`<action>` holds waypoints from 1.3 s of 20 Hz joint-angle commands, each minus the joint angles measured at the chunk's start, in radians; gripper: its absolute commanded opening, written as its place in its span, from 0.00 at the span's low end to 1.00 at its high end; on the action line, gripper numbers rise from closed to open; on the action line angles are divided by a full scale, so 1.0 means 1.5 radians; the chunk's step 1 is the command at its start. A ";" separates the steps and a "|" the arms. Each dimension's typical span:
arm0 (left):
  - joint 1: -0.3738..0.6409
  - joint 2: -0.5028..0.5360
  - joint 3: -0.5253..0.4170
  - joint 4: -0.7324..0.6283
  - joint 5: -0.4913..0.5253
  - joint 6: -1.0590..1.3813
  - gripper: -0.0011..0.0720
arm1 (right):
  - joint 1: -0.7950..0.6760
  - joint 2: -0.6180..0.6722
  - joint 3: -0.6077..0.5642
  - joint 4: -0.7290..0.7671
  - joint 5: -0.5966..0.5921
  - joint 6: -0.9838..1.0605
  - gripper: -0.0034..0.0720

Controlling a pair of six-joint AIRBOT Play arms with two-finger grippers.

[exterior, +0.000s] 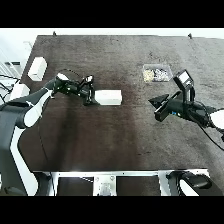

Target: Fold the box and place the chain.

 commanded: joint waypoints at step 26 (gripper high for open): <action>0.232 0.272 -0.137 0.166 0.523 -0.665 0.04 | -0.007 0.013 -0.059 -0.004 -0.014 0.000 0.07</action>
